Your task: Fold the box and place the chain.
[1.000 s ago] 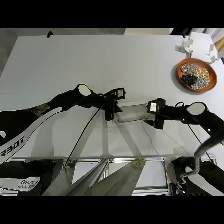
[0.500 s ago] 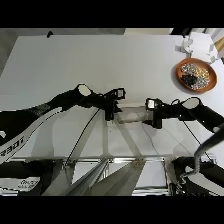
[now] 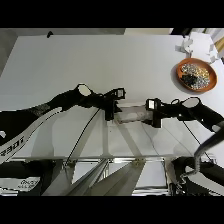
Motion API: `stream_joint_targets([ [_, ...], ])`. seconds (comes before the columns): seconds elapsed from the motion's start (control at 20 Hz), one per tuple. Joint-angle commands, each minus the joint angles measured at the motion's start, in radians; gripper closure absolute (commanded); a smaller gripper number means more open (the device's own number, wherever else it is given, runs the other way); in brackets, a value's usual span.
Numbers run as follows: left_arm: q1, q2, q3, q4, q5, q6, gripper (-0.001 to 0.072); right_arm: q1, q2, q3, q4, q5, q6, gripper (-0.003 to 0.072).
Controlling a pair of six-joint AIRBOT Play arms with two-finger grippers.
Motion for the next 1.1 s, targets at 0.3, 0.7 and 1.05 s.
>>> stream_joint_targets([
  [0.3, -0.001, -0.001, 0.0, 0.0, 0.001, 0.0, 0.0698, 0.009, -0.069, 0.0, 0.014, 0.007, -0.022, 0.0187],
  [0.7, -0.001, -0.001, 0.0, 0.0, 0.001, 0.0, 0.0698, 0.007, -0.077, -0.001, -0.012, 0.014, -0.01, 0.0316],
  [1.05, -0.001, -0.001, 0.0, 0.0, 0.001, 0.0, 0.0698, 0.007, -0.078, -0.001, -0.011, 0.021, -0.011, 0.0392],
])
